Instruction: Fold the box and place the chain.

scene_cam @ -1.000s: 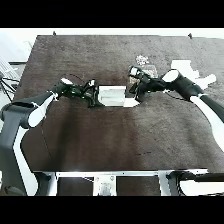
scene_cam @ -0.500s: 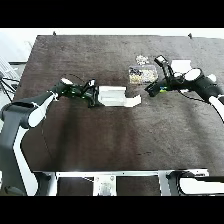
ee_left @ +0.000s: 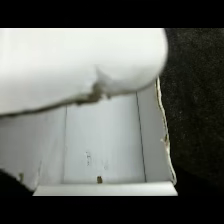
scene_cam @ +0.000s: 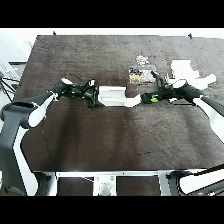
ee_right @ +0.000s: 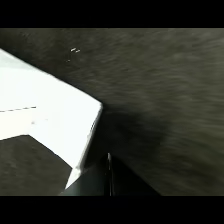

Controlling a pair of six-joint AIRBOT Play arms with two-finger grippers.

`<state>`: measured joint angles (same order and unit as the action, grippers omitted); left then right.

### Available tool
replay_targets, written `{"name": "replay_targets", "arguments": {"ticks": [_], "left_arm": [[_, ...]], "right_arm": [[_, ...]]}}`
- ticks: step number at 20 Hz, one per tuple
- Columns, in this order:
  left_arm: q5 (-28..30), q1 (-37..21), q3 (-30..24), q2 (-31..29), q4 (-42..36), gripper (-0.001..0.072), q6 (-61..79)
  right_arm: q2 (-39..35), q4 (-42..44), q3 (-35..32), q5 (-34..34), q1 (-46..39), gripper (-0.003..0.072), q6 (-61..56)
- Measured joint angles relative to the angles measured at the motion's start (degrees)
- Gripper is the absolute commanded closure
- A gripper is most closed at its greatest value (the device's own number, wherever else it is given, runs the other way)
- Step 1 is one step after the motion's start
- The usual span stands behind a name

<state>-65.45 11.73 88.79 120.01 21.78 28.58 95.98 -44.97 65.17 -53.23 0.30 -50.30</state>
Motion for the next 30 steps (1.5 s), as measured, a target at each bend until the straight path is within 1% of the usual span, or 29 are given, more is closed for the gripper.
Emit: {"name": "replay_targets", "arguments": {"ticks": [4,7,10,12,24,26,30], "left_arm": [[0.0,0.0,0.0,0.0,0.0,0.0178,0.0],[0.0,0.0,0.0,0.0,0.0,0.0178,0.0],[0.0,0.0,0.0,0.0,0.0,0.0178,0.0],[0.0,0.0,0.0,0.0,0.0,0.0178,0.0],[0.0,0.0,0.0,0.0,0.0,0.0178,0.0],[0.0,0.0,0.0,0.0,0.0,0.0178,0.0],[0.0,0.0,0.0,0.0,0.0,0.0178,0.0]], "right_arm": [[1.4,2.7,0.5,-0.3,3.1,0.0672,-0.4],[1.7,3.7,2.6,-0.8,3.9,0.0672,-0.4],[1.8,4.7,5.0,-3.1,4.5,0.0669,-0.5],[1.8,5.1,5.9,-3.8,4.7,0.0474,-0.6],[1.8,7.1,9.0,-7.9,4.4,0.0458,-0.7],[1.8,7.6,9.3,-8.3,4.2,0.0325,-0.8],[1.9,7.7,9.5,-8.6,5.7,0.0319,-0.8]]}}
